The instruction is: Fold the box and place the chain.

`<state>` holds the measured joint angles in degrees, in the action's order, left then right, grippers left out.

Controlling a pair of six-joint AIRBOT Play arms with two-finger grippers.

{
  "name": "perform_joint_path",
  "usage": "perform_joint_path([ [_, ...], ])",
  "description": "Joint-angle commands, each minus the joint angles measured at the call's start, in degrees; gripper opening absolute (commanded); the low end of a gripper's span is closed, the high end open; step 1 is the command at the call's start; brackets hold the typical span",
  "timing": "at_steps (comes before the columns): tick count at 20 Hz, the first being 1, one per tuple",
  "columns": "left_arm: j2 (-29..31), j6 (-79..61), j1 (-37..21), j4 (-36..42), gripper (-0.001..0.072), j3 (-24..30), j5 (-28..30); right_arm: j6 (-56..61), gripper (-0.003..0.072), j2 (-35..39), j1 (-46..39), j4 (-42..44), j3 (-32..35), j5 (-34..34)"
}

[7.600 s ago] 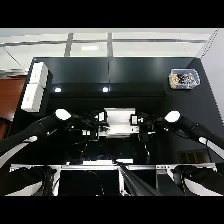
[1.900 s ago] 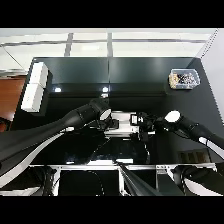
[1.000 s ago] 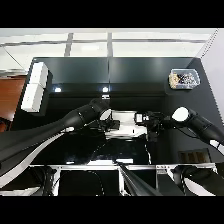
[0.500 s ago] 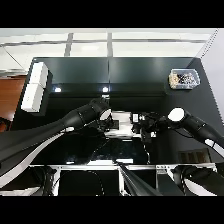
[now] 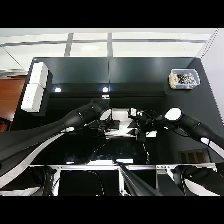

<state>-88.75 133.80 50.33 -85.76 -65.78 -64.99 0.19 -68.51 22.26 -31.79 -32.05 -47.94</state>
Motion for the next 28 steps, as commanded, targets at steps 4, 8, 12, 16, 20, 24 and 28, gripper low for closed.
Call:
perform_joint_path([
  [4,-0.02,-0.02,-0.02,-0.13,0.0028,-0.02,-0.07,29.44,0.0018,6.38,-3.98,-16.28,-3.82,-8.07],
  [8,-0.02,-0.04,-0.02,-0.15,0.0028,0.0,-0.09,62.62,0.0018,17.33,-19.82,-37.57,-9.25,-19.23],
  [12,-0.02,-0.02,-0.02,-0.13,0.0028,-0.02,-0.04,79.17,0.0019,16.7,-43.43,-27.54,0.76,-16.26],
  [16,-0.02,-0.02,-0.02,-0.13,0.0028,-0.02,-0.04,63.65,0.0019,9.29,-49.18,-6.54,10.97,-17.2],
  [20,-0.02,-0.02,-0.02,-0.13,0.0028,-0.02,-0.04,56.76,0.0019,-0.98,-39.58,1.33,11.3,-16.74],
  [24,-0.02,-0.02,-0.02,-0.13,0.0028,-0.02,-0.07,49.29,0.002,-5.55,-31.58,6.75,5.7,-20.35],
  [28,-0.02,-0.02,-0.02,-0.13,0.0028,-0.02,-0.04,49.68,0.0438,-5.55,-26.1,3.5,-0.22,-27.26],
])
